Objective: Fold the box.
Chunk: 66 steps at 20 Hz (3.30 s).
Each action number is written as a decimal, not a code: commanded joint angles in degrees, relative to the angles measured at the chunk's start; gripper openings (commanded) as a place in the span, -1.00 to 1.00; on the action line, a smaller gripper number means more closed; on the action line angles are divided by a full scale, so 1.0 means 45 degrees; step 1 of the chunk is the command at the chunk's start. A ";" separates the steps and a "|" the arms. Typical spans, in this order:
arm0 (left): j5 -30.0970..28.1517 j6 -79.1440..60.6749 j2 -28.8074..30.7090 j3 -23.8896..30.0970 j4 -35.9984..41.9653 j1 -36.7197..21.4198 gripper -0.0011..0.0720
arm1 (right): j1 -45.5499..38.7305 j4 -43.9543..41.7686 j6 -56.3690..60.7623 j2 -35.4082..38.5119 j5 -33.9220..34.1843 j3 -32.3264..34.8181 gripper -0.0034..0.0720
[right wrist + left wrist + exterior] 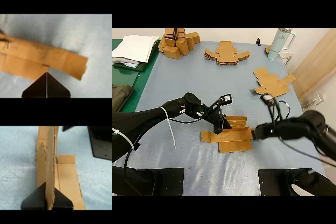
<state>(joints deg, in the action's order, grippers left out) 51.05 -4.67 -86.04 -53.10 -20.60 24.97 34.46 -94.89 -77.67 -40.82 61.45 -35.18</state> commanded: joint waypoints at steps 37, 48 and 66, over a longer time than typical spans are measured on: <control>-0.0005 -0.0005 -0.0010 -0.0010 -0.0005 0.0010 -0.94 | 0.5931 0.9224 0.0136 -0.1020 -0.4906 0.2671 1.00; -0.0005 -0.0005 -0.0010 -0.0010 -0.0005 0.0010 -0.94 | -0.0277 -0.2035 -1.4455 -0.0869 -0.6173 0.2569 1.00; -0.0010 0.0000 -0.0010 -0.0010 -0.0005 0.0010 -0.94 | -0.3769 -0.6751 -2.0939 -0.4881 -0.1758 -0.0165 0.99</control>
<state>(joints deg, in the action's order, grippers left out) 51.03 -4.67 -86.04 -53.10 -20.60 25.02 17.69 -124.84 -171.39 -63.44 52.45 -35.68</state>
